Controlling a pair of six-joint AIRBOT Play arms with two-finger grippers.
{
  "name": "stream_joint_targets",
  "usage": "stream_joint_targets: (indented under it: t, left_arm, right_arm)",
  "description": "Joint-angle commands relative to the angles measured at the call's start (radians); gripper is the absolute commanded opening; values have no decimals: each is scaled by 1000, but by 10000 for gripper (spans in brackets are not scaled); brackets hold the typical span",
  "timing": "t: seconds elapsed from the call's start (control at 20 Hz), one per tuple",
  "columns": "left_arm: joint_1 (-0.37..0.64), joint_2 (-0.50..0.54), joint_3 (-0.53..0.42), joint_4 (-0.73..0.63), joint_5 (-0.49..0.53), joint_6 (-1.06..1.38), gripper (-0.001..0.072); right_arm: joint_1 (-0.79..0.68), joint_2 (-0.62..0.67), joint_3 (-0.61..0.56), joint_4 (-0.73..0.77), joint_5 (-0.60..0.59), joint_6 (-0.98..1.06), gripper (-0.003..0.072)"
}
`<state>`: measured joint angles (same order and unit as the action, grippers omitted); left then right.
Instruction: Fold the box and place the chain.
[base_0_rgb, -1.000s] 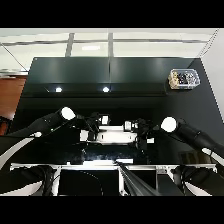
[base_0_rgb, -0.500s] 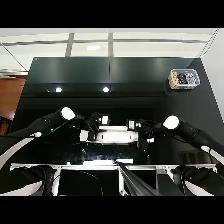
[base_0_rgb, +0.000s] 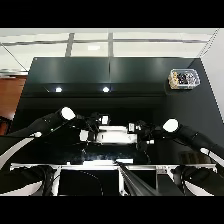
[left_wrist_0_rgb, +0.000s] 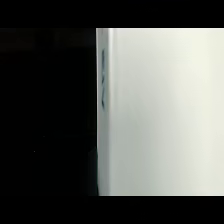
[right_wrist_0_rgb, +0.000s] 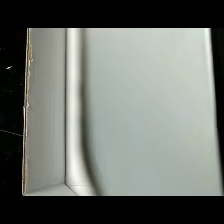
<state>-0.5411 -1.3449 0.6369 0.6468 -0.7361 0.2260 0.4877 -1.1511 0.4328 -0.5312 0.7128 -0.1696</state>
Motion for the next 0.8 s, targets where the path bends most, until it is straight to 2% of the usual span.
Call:
stream_joint_targets:
  t: [0.0, 0.35, 0.45, 0.65, 0.75]
  left_arm:
    - [0, 0, 0, 0, 0, 1, 27]
    - [0, 0, 0, 0, -2, 2, 27]
    - [0, 0, 0, 0, -6, 1, 27]
    - [0, 2, 2, 0, -11, -44, 27]
    - [0, 11, 3, 1, -47, -61, 33]
  right_arm:
    - [6, 1, -2, 5, -44, 28, 675]
    - [7, 0, -2, 4, -44, 27, 673]
    - [7, 0, -2, 3, -42, 27, 482]
    - [7, 0, -2, 3, -41, 27, 485]
    - [7, 1, -2, 3, -41, 27, 485]
